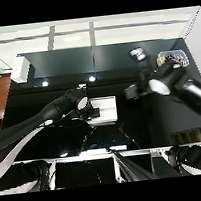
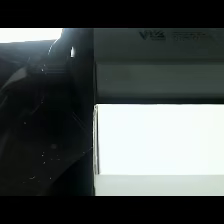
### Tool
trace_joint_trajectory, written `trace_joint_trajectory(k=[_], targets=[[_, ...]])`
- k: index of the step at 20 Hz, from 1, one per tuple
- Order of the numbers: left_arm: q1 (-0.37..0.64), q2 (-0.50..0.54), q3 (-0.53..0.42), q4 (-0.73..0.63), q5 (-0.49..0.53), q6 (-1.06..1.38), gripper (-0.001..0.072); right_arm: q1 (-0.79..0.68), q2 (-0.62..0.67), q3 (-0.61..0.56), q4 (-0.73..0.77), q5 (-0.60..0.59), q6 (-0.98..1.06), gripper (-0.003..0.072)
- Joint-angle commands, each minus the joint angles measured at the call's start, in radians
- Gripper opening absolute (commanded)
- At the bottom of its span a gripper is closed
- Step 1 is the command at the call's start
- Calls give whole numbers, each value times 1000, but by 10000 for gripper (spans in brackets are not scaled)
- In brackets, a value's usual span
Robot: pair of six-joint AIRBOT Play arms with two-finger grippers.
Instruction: Fold the box and place the chain.
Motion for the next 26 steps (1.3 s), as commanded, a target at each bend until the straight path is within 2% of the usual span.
trace_joint_trajectory(k=[1,3,4,5,7,9,11,15,16,17,21,24,26], targets=[[0,0,7,16,3,-15,27,-166,64,-18,-365,37,-61,374],[0,0,8,15,2,-15,28,-357,64,-69,-349,-130,-57,376],[0,0,8,15,1,-15,28,-453,59,-102,-304,-238,-56,427],[0,0,8,15,1,-15,28,-555,45,-134,-223,-353,-57,703],[0,0,8,16,0,-15,31,-707,-29,-143,-43,-488,-59,705],[0,0,8,15,1,-15,31,-785,-133,-96,83,-566,-77,704],[0,0,8,15,1,-15,31,-807,-282,36,105,-549,-92,704],[0,0,8,15,0,-15,31,-824,-589,357,176,-418,-93,699],[0,0,8,15,1,-15,31,-827,-654,424,198,-396,-93,603],[0,0,8,15,2,-16,31,-826,-702,474,204,-388,-93,564],[0,0,8,15,-2,-16,31,-833,-808,578,206,-385,-93,564],[0,0,8,-2,-2,-16,31,-846,-830,581,191,-382,-93,563],[0,0,8,-13,-2,-16,31,-854,-838,581,191,-377,-93,536]])
